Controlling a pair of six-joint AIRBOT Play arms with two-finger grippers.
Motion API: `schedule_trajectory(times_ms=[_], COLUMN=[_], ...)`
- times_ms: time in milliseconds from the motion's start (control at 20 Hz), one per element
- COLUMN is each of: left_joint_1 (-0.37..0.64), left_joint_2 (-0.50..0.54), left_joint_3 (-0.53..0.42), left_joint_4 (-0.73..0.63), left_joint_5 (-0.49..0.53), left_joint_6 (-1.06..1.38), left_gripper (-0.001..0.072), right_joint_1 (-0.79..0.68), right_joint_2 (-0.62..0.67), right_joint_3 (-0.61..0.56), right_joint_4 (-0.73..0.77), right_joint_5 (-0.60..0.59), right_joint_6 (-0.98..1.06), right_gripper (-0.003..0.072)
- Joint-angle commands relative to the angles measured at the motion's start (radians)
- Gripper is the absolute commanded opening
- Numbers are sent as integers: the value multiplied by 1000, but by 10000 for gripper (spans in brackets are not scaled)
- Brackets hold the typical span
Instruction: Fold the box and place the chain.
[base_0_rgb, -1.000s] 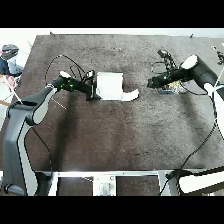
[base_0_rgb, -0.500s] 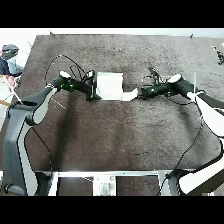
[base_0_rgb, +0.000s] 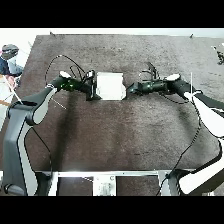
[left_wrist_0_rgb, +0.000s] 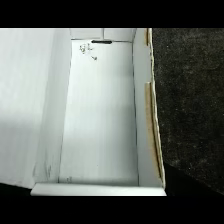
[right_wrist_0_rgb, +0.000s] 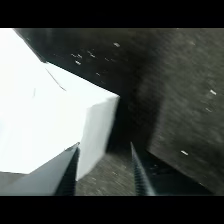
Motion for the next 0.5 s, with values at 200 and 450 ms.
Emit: schedule_trajectory(times_ms=[200, 450], left_joint_1=[0, 0], left_joint_2=[0, 0], left_joint_3=[0, 0], left_joint_4=[0, 0], left_joint_5=[-2, -2], left_joint_6=[0, 0], left_gripper=[240, 240], right_joint_1=[84, 130], right_joint_2=[-20, -20], right_joint_3=[106, 124], right_joint_4=[-100, -186], right_joint_5=[2, -2], right_joint_6=[155, 213], right_gripper=[494, 474])
